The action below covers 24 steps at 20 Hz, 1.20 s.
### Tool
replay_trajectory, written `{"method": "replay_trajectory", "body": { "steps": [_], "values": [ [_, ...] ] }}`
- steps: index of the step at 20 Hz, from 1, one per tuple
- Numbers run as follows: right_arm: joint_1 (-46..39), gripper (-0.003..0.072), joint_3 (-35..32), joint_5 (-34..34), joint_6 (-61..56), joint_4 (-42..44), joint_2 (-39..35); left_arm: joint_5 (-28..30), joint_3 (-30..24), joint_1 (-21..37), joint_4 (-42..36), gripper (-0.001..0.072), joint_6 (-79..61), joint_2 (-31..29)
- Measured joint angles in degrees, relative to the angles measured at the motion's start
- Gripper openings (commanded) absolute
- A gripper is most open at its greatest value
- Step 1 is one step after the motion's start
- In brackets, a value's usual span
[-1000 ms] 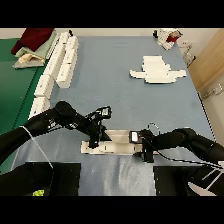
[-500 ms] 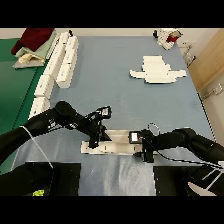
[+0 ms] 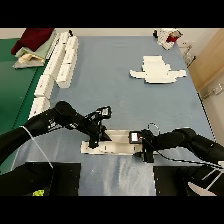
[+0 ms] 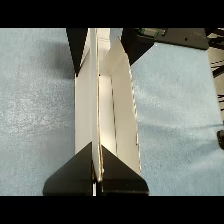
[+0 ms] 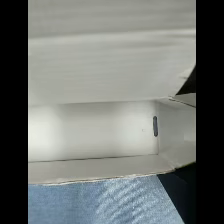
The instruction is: Fold the box.
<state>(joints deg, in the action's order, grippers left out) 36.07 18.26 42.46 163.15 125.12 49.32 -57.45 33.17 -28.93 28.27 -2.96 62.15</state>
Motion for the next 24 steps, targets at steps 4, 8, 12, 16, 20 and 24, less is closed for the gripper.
{"method": "replay_trajectory", "body": {
  "steps": [4,8,12,16,20,24],
  "values": [
    [0.00,0.0536,0.00,0.02,0.00,0.00,0.00,0.07,0.00,0.00,-0.26,0.0014,0.00,0.02],
    [0.00,0.0536,0.00,0.02,0.00,0.00,0.00,0.15,0.00,0.00,-0.48,0.0015,0.00,0.02],
    [-0.02,0.0536,0.00,0.07,-0.02,-0.04,0.00,0.35,0.00,0.00,-0.48,0.0305,0.00,0.02],
    [-0.02,0.0536,0.00,0.09,-0.02,-0.04,0.00,0.44,0.00,0.00,-0.68,0.0498,0.94,0.00],
    [-0.02,0.0536,0.00,0.07,-0.02,-0.04,0.00,-0.44,0.31,2.16,2.05,0.0520,8.33,-1.95],
    [-0.02,0.0536,0.00,0.09,-0.02,-0.04,0.00,-5.73,1.36,6.10,11.21,0.0518,21.75,-7.58]
  ]
}}
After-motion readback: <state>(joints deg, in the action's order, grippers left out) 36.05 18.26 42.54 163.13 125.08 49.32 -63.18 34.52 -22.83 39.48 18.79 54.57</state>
